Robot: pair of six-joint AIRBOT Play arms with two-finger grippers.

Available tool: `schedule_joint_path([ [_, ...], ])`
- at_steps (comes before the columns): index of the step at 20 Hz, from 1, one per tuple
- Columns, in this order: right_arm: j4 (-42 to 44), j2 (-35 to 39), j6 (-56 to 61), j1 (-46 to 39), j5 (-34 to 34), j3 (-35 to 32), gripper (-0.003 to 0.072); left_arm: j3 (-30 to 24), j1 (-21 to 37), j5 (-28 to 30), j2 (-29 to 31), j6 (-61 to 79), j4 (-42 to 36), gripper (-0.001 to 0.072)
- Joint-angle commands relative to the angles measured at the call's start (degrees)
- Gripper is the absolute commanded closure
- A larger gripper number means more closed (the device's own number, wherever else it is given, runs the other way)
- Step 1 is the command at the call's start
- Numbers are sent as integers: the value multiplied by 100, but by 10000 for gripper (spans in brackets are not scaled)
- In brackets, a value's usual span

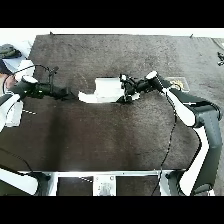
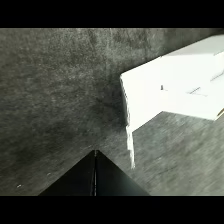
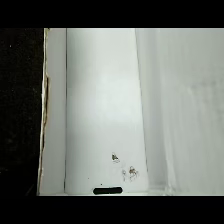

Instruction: Fold the box and place the chain.

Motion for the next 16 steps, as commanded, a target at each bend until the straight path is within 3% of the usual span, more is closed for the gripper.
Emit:
schedule_joint_path([
  [1, 0, 4, 2, -4, 4, 4, 520, -74, -105, 133, -138, -52, -494, 698],
  [8, -2, 4, 2, -4, 2, 4, 521, -68, -824, 874, -365, -146, -721, 698],
  [15, -2, 4, 2, -4, 2, 4, 521, 109, -879, 535, -361, 33, -1268, 693],
  [16, 0, 4, 2, -2, 2, 4, 521, 205, -879, 433, -361, 33, -1281, 522],
])
